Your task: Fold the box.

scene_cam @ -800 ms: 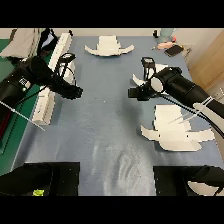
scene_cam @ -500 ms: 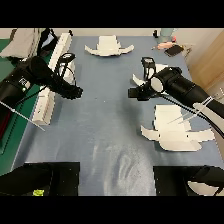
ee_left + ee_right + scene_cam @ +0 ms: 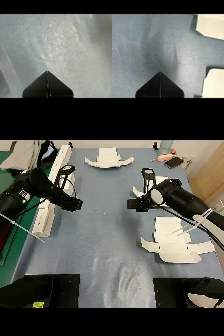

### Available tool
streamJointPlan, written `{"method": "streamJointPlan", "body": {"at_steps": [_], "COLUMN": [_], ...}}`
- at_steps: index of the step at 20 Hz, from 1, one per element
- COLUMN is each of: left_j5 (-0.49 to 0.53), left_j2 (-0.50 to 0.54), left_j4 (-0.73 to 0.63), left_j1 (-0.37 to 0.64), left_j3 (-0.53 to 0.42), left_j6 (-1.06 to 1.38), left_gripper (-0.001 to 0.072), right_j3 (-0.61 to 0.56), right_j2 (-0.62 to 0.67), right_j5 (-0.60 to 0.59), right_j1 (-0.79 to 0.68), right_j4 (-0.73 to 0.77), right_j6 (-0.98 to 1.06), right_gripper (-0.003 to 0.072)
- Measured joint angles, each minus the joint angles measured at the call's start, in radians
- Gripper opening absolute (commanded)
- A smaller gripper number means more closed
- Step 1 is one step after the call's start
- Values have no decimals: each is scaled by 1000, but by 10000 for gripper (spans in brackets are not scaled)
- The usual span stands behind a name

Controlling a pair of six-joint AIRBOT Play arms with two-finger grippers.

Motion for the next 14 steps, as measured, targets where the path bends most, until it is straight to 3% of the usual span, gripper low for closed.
{"method": "streamJointPlan", "body": {"at_steps": [6, 10, 11, 12, 13, 14], "left_j5": [40, 92, 101, 106, 113, 114], "left_j2": [0, 0, 0, 0, 0, 0], "left_j4": [0, -20, -32, -43, -53, -60], "left_j1": [0, 0, 0, 0, 0, 0], "left_j3": [0, 0, 0, 0, 0, 0], "left_j6": [0, 0, 0, 0, 0, 0], "left_gripper": [16, 16, 17, 18, 24, 262], "right_j3": [3, 96, 145, 192, 228, 251], "right_j2": [11, 33, 38, 41, 44, 45], "right_j5": [2, 162, 241, 333, 413, 480], "right_j1": [0, -60, -101, -157, -220, -294], "right_j4": [102, 51, 1, -49, -87, -108], "right_j6": [72, 38, 19, -10, -43, -80], "right_gripper": [3, 3, 47, 261, 365, 365]}}
